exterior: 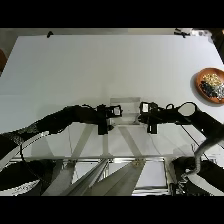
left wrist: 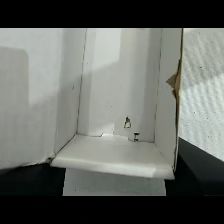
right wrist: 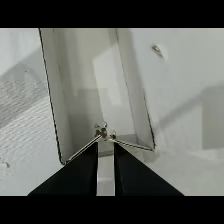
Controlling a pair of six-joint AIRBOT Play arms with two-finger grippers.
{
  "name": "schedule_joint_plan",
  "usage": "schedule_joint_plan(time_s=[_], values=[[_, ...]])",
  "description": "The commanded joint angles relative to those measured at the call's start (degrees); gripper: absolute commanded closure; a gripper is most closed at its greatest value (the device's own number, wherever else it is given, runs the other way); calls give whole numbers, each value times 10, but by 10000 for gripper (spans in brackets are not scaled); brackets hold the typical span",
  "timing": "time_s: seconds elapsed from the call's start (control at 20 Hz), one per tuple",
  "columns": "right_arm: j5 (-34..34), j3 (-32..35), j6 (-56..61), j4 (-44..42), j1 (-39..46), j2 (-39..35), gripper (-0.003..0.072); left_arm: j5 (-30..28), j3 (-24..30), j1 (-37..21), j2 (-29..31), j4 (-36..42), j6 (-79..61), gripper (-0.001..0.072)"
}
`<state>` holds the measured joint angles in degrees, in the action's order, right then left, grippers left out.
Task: Fold the box and place the chain.
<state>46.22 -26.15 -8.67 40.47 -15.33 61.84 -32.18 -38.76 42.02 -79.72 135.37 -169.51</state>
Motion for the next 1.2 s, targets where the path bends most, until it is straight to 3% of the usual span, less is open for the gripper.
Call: schedule_joint_plan(time_s=[0.0, 0.3, 0.45, 0.7, 0.75, 0.8, 0.85, 0.9, 1.15], values=[[-17, 0, -11, -3, -28, 13, 589, 0, 0, 0, 0, 0, 0, 627], [-50, 0, -10, -2, -39, 13, 572, 0, 0, 0, 0, 0, 0, 627], [-52, 0, -11, -2, -39, 13, 278, 0, 0, 0, 0, 0, 0, 627], [-54, 0, -11, -1, -39, 13, 209, 0, 0, 0, 0, 0, 0, 626], [-54, 0, -11, -1, -39, 13, 220, 0, 0, 0, 0, 0, 0, 626], [-55, 0, -8, -2, -39, 12, 344, 0, 0, 0, 0, 0, 0, 626], [-54, 0, -9, -2, -39, 12, 578, 0, 0, 0, 0, 0, 0, 626], [-52, 0, -9, -2, -39, 9, 669, 0, 0, 0, 0, 0, 0, 626], [-48, 0, -5, -3, -38, -71, 671, 0, 0, 0, 0, 0, 0, 626]])
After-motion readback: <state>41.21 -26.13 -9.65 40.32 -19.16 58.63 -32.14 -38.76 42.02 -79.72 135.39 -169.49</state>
